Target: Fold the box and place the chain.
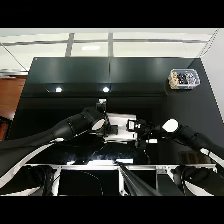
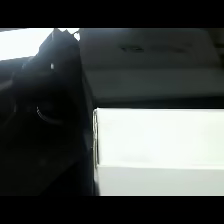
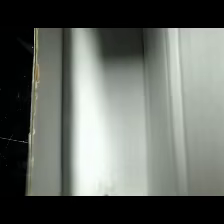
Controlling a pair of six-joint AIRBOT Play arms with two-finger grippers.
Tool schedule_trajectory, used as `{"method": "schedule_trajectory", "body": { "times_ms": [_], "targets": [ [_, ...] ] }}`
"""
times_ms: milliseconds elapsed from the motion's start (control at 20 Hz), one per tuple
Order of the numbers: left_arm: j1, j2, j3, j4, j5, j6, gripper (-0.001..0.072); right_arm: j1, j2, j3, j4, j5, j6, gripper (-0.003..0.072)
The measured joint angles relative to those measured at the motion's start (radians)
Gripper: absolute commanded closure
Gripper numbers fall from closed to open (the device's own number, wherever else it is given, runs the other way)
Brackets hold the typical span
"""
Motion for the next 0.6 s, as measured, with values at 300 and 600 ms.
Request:
{"method": "schedule_trajectory", "body": {
  "times_ms": [300, 600],
  "targets": [
    [-0.002, 0.001, -0.010, 0.021, -0.028, -0.002, 0.0685, -0.002, 0.109, 0.028, -0.147, 0.061, 0.158, 0.0019],
    [-0.005, 0.003, -0.040, 0.050, -0.006, -0.023, 0.0684, -0.002, 0.157, 0.025, -0.286, 0.114, 0.209, 0.0019]
  ]
}}
